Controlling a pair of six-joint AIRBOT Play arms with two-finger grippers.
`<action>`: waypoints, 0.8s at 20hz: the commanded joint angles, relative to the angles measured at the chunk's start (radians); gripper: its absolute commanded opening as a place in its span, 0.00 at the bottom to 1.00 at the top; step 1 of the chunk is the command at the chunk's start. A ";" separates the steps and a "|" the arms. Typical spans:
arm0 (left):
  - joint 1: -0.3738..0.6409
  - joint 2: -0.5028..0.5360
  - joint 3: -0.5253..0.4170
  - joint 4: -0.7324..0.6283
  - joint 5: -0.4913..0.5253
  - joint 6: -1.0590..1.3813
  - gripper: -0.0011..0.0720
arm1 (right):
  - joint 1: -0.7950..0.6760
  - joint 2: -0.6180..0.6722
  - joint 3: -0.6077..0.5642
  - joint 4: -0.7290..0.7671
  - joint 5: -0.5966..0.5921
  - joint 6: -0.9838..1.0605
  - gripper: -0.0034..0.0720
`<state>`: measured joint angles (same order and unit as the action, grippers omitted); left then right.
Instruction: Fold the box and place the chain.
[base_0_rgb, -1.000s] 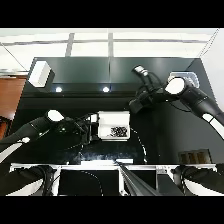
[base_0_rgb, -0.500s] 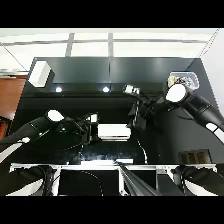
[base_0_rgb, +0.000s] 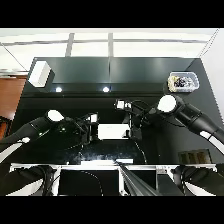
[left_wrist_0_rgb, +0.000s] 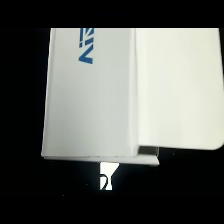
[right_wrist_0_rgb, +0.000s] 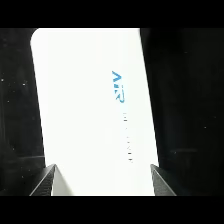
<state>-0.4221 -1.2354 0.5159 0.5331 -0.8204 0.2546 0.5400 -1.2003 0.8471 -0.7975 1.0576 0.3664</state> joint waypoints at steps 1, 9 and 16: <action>0.000 -0.001 0.001 0.000 0.000 0.000 0.56 | 0.005 0.000 -0.003 -0.009 -0.035 -0.008 1.00; 0.000 -0.001 0.001 0.000 0.000 0.000 0.56 | 0.026 -0.002 -0.006 -0.048 -0.054 -0.008 0.69; 0.000 -0.001 0.001 0.000 0.000 0.000 0.56 | 0.029 -0.002 -0.006 -0.048 -0.075 -0.003 0.50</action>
<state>-0.4221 -1.2354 0.5159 0.5327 -0.8192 0.2520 0.5678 -1.2022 0.8410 -0.8425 0.9897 0.3592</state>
